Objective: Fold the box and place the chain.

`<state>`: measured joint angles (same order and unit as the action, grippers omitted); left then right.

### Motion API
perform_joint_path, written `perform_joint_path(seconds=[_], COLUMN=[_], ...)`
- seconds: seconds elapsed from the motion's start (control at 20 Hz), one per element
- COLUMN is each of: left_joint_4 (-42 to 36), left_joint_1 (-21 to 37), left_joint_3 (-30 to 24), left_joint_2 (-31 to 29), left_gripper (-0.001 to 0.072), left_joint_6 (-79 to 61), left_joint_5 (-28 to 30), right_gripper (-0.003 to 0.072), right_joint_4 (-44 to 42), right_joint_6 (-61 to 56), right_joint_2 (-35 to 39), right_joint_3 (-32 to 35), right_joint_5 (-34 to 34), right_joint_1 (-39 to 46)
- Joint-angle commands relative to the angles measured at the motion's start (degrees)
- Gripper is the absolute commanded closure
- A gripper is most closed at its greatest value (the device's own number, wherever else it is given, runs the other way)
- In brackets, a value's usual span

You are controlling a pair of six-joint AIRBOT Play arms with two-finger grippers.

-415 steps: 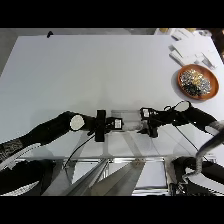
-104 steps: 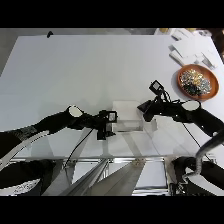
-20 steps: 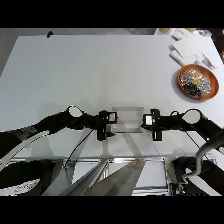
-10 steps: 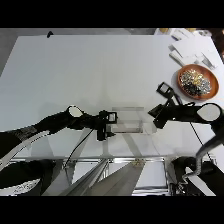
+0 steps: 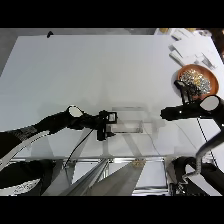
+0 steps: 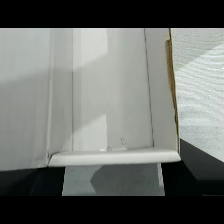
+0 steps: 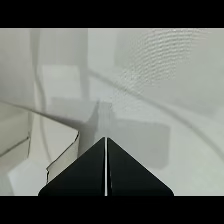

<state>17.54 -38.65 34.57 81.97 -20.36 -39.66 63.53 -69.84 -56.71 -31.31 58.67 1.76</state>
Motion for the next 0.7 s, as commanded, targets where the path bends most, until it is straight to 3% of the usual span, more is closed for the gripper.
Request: perform_joint_path(seconds=[0.0,0.45,0.65], left_joint_4=[0.02,0.02,0.04], left_joint_1=[0.0,0.0,0.0], left_joint_3=[-0.02,-0.02,-0.02], left_joint_2=[-0.02,-0.02,-0.02], left_gripper=[0.0574,0.0574,0.0574], left_joint_6=[-0.02,-0.02,-0.02], left_joint_5=[0.0,0.0,0.0], right_gripper=[0.0666,0.0666,0.0666], right_joint_4=[1.01,-2.78,-9.22], right_joint_6=[-3.28,-3.54,1.03], right_joint_2=[-4.48,-7.52,-6.01], right_joint_3=[-0.09,3.76,3.74], right_joint_5=[2.05,1.86,3.74], right_joint_1=[-2.69,-7.65,-7.65])
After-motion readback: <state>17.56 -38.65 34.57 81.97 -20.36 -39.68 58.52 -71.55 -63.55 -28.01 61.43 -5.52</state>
